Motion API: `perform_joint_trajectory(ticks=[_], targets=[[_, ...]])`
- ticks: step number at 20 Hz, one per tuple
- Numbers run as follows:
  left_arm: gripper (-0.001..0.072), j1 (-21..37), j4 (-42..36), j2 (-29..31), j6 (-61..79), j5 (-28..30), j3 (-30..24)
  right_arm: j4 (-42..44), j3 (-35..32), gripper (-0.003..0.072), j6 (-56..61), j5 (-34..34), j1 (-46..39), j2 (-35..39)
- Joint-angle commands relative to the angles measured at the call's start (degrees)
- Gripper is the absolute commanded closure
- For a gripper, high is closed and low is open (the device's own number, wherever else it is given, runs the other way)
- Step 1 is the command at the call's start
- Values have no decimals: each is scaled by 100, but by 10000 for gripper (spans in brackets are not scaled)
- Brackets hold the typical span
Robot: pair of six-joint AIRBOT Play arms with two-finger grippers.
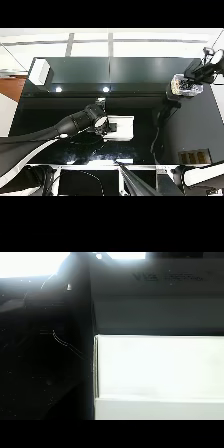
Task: Fold the box and place the chain.
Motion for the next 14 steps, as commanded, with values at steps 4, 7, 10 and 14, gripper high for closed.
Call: perform_joint_trajectory(ticks=[4,7,10,14], targets=[[680,4,-37,-2,0,-7,-2,444,92,660,-573,170,-70,1309],[680,4,-35,-2,0,-4,-2,516,92,659,-706,210,-70,1917],[680,4,-35,-2,2,-7,-2,885,92,659,-859,601,-68,2448],[680,4,-37,-2,2,-7,-2,1661,-13,660,-1513,1576,81,3182]])
